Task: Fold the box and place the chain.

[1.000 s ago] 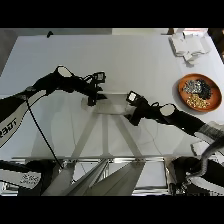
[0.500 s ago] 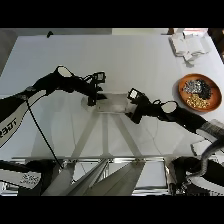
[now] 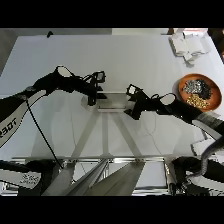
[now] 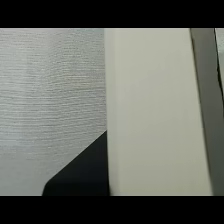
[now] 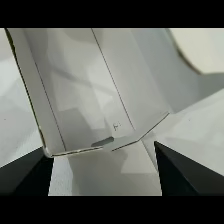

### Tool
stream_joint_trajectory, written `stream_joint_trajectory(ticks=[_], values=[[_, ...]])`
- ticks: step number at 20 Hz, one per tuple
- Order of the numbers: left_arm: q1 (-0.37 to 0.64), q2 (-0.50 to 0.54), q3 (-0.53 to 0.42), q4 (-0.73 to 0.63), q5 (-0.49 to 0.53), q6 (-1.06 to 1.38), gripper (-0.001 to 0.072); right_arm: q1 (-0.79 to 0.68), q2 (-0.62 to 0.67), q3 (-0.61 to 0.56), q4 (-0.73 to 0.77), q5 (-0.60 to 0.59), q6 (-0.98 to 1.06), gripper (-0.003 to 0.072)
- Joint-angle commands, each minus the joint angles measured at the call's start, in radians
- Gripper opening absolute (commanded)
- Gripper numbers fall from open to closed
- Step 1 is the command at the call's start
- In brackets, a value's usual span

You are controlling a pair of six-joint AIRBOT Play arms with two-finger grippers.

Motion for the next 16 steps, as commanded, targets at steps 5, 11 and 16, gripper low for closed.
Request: stream_joint_trajectory(ticks=[5, 11, 16], values=[[-0.001, 0.0, 0.0, 0.002, -0.003, 0.0, 0.0017, -0.007, -0.015, 0.035, -0.148, 0.085, 0.137, 0.0689], [-0.001, 0.0, 0.0, 0.002, -0.003, 0.0, 0.0017, -0.007, -0.013, 0.039, -0.208, 0.142, 0.279, 0.0689], [-0.001, 0.0, 0.0, 0.002, -0.003, 0.0, 0.0017, -0.007, -0.01, 0.08, -0.223, 0.132, 0.286, 0.0689]])
